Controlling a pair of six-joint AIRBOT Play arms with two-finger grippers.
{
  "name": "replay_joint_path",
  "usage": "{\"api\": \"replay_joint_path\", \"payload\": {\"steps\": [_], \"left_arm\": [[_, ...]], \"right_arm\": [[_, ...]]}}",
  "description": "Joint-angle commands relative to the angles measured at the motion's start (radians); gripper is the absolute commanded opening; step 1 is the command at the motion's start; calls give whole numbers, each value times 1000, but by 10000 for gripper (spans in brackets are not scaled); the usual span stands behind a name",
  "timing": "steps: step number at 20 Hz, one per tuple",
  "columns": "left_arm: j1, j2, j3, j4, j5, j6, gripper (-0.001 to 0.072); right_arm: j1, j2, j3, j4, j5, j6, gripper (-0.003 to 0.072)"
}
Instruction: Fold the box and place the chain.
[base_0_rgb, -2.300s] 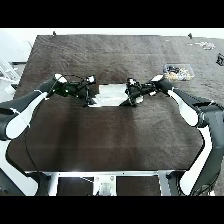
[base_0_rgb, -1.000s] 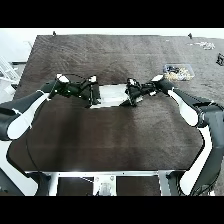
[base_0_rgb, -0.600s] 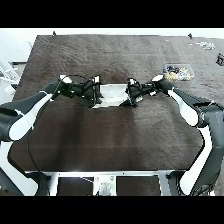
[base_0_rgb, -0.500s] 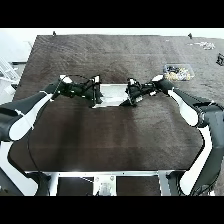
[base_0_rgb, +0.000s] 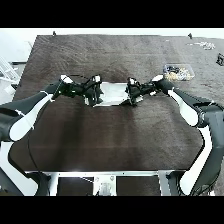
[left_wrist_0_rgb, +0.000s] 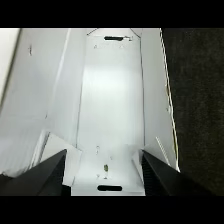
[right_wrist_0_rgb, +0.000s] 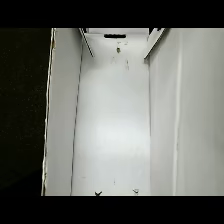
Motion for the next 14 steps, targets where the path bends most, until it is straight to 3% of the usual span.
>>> {"api": "replay_joint_path", "payload": {"steps": [1,12,13,14], "left_arm": [[2,0,0,-1,26,16,562],[5,-2,0,-30,26,31,554],[5,-2,3,-30,4,32,474],[5,-1,5,-31,-20,39,471]], "right_arm": [[1,0,0,-2,5,-2,582],[1,0,0,-2,5,-2,582],[1,0,0,-2,5,-2,582],[1,0,0,-2,5,-2,582]]}}
